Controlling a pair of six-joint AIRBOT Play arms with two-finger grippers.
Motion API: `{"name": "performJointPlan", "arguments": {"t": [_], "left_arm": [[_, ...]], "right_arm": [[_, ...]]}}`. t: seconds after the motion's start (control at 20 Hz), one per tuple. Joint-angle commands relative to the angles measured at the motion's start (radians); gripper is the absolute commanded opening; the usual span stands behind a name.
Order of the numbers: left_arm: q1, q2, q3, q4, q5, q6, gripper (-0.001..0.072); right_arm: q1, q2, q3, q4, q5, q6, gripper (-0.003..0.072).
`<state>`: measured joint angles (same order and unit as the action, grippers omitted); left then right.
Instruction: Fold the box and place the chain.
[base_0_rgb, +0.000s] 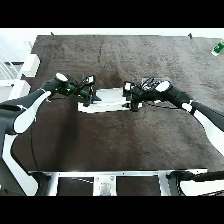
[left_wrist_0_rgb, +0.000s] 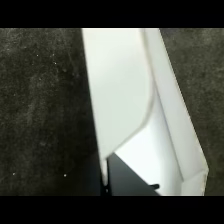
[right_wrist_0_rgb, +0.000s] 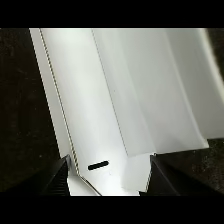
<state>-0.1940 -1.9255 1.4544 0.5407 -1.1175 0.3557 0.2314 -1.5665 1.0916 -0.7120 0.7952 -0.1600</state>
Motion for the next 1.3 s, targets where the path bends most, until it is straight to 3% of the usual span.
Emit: {"name": "performJointPlan", "arguments": {"t": [0.0,0.5,0.95,1.25], "left_arm": [[0.000,-0.001,0.000,0.000,-0.001,0.000,0.0026],[0.000,-0.001,0.000,0.000,-0.001,-0.011,0.0026],[0.000,-0.001,0.000,0.000,-0.001,-0.011,0.0026],[0.000,-0.001,0.000,0.000,-0.001,-0.011,0.0025]], "right_arm": [[-0.013,-0.015,0.029,0.006,0.036,-0.001,0.0595],[-0.015,-0.034,0.032,0.006,0.023,-0.014,0.0595],[-0.021,-0.097,0.080,0.006,0.153,-0.061,0.0595],[-0.021,-0.142,0.113,0.007,0.172,-0.061,0.0595]]}}
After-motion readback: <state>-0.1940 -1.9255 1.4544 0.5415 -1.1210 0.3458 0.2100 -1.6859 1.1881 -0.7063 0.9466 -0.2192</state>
